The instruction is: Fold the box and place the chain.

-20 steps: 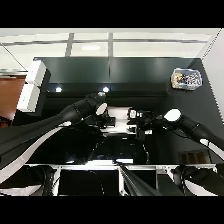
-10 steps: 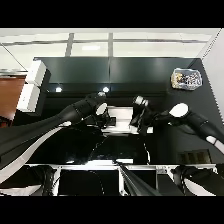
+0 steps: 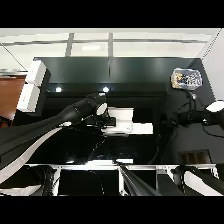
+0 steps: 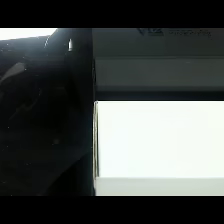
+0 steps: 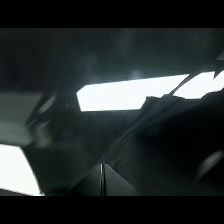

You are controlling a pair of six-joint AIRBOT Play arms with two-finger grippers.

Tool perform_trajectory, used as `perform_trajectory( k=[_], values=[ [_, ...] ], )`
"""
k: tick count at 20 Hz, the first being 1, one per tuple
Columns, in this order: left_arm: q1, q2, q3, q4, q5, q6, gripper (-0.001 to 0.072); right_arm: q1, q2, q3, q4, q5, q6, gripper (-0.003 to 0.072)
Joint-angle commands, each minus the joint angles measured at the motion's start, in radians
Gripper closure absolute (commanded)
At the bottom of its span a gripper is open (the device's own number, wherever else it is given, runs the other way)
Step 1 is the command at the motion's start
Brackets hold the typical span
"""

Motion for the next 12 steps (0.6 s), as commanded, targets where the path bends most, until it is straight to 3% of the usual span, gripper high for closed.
perform_trajectory(
  k=[1, 7, 12],
  values=[
    [0.000, 0.000, 0.001, 0.000, 0.000, 0.000, 0.0683, 0.012, -0.137, -0.031, 0.118, 0.154, -0.048, 0.0674],
    [0.000, 0.000, 0.001, 0.000, 0.000, 0.000, 0.0683, 0.209, -0.241, -0.030, 0.429, 0.152, -0.380, 0.0674],
    [0.000, 0.000, 0.001, 0.000, 0.000, 0.000, 0.0683, 0.230, -0.240, 0.028, 0.430, 0.210, -0.436, 0.0672]
  ],
)
